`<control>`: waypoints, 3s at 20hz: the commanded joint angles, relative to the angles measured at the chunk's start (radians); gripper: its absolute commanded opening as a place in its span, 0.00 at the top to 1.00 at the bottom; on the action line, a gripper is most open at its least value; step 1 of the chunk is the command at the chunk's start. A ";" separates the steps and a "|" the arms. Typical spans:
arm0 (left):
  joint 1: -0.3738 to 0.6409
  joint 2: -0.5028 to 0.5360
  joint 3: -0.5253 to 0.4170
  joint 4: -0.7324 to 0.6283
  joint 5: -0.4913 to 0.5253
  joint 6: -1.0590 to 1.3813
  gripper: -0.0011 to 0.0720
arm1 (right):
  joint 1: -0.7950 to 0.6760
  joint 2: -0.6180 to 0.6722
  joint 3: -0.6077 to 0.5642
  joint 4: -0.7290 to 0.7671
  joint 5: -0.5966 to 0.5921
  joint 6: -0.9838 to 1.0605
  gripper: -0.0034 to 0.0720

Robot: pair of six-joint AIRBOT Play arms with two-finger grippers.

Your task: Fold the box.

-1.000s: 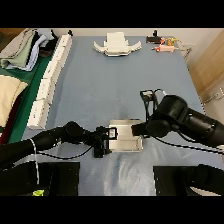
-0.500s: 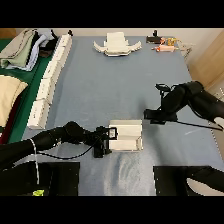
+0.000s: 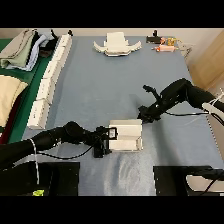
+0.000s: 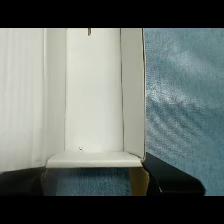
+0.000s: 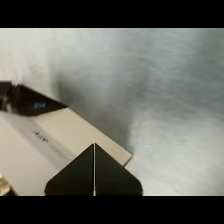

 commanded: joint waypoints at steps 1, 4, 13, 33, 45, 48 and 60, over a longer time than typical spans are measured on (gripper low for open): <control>0.000 0.000 0.001 0.000 0.000 0.000 0.27 | 0.079 0.051 0.002 -0.010 -0.044 -0.139 0.95; 0.000 0.000 0.001 0.000 0.000 0.000 0.27 | 0.194 0.164 -0.028 -0.061 0.032 -0.174 0.95; 0.000 0.000 0.001 0.000 0.000 0.000 0.27 | 0.544 0.476 -0.376 -0.321 0.455 -0.177 0.95; 0.000 0.000 0.001 0.000 0.000 0.000 0.27 | 0.743 0.557 -0.393 -0.515 0.638 -0.485 0.27; 0.000 0.000 0.001 0.000 0.000 0.000 0.27 | 0.831 0.538 -0.365 -0.888 0.707 -0.240 0.27; 0.000 0.000 0.001 0.000 0.000 0.000 0.27 | 0.833 0.541 -0.339 -0.882 0.706 -0.240 0.27; 0.000 0.000 0.001 0.000 0.000 0.000 0.27 | 0.833 0.537 -0.335 -0.851 0.696 -0.241 0.28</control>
